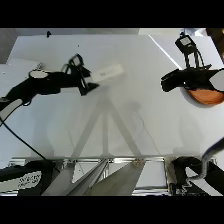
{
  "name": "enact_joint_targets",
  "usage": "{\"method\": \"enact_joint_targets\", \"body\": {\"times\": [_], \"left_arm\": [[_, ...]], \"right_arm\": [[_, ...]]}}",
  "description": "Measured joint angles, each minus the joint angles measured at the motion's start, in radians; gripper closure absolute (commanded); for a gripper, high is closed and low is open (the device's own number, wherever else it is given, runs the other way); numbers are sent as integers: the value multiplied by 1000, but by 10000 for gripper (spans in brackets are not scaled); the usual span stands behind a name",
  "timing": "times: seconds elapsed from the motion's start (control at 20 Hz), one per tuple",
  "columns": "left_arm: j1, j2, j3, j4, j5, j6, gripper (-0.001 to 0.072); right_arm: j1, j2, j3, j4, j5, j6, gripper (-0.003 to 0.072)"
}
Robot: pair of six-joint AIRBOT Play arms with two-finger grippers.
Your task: Fold the box and place the chain.
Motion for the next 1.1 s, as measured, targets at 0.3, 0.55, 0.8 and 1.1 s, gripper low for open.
{"method": "enact_joint_targets", "body": {"times": [0.3, 0.55, 0.8, 1.1], "left_arm": [[140, 44, 0, -21, 277, -102, 703], [221, -1, 0, -23, 437, -226, 702], [246, -110, 0, -21, 478, -283, 684], [253, -196, 0, -13, 494, -297, 8]], "right_arm": [[0, 0, 0, 0, 0, 0, 677], [0, 0, 0, 0, 0, 0, 677], [0, 0, 0, 0, 0, 0, 677], [0, 0, 0, 0, 0, 0, 677]]}}
